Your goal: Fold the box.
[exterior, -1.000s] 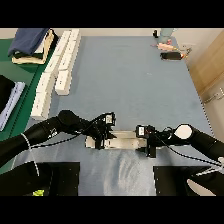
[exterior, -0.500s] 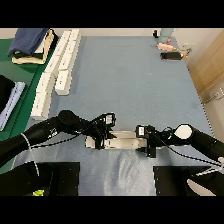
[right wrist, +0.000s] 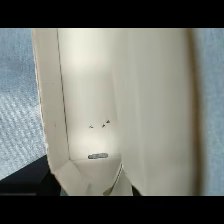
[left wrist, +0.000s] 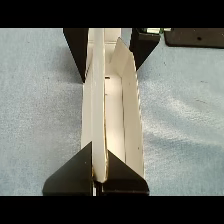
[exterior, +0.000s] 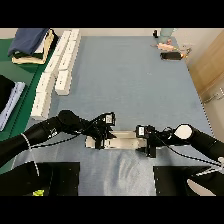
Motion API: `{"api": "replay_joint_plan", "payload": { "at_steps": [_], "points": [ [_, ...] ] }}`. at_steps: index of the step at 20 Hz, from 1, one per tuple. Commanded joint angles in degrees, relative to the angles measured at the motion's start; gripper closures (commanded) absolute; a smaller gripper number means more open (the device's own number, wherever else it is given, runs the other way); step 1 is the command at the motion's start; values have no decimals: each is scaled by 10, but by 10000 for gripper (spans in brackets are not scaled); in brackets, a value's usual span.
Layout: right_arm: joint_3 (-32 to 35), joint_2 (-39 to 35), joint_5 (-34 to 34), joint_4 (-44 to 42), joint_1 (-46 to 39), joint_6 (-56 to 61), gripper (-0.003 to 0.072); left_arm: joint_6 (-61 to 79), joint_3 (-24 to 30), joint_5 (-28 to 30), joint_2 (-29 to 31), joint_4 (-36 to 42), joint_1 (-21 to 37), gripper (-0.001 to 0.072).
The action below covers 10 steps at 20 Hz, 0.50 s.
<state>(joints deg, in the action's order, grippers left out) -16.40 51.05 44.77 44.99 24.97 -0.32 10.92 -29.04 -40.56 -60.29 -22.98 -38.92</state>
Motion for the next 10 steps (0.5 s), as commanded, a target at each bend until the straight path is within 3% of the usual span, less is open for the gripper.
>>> {"api": "replay_joint_plan", "payload": {
  "at_steps": [1,2,3,4,5,9,10],
  "points": [
    [0,0,0,0,0,0,181,0,-1,0,0,0,0,690],
    [0,0,0,0,0,0,182,0,-1,0,0,0,0,690],
    [0,0,0,0,0,0,182,0,-1,0,1,0,0,638],
    [0,0,0,0,0,0,182,-2,-1,0,1,1,0,393],
    [0,0,0,0,0,0,181,-17,-1,1,1,2,0,289],
    [0,0,0,0,0,0,182,-76,-3,14,14,-20,1,282],
    [0,0,0,0,0,0,182,-124,-3,16,29,-50,2,123]
  ]
}}
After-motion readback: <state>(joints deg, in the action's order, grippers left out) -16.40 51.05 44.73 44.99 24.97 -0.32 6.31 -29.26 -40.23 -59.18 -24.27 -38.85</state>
